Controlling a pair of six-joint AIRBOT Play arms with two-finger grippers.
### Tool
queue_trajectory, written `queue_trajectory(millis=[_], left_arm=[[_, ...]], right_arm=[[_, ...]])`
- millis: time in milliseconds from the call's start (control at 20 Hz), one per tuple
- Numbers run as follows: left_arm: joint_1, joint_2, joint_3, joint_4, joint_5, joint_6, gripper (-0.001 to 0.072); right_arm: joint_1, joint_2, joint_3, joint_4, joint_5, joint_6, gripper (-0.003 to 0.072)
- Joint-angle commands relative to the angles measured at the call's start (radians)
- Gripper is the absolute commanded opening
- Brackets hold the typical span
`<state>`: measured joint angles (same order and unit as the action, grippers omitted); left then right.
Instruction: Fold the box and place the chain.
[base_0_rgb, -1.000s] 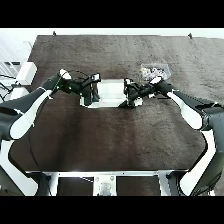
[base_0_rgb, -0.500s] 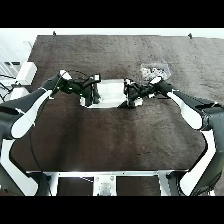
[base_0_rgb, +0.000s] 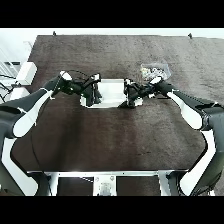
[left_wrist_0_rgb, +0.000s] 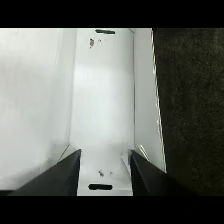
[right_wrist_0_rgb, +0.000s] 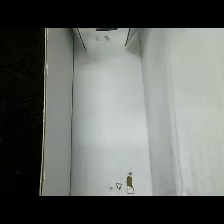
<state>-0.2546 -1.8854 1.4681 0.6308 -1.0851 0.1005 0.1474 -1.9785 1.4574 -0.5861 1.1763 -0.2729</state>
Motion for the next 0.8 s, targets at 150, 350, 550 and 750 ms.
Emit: queue_trajectory(millis=[150, 350, 550, 750], left_arm=[[0.0, -0.003, 0.0, -0.01, -0.004, 0.002, 0.0634], [0.0, -0.003, 0.0, -0.01, -0.016, 0.002, 0.0635], [0.006, -0.003, 0.0, 0.003, -0.027, -0.032, 0.0421], [0.061, 0.004, 0.001, 0.018, -0.086, -0.04, 0.0125]], right_arm=[[0.001, 0.0, 0.0, 0.001, 0.0, 0.0, 0.0592], [0.001, 0.0, 0.0, 0.001, 0.0, 0.0, 0.0592], [0.001, 0.0, 0.0, 0.001, 0.001, 0.0, 0.0592], [0.001, 0.0, 0.0, 0.001, 0.0, 0.0, 0.0592]])
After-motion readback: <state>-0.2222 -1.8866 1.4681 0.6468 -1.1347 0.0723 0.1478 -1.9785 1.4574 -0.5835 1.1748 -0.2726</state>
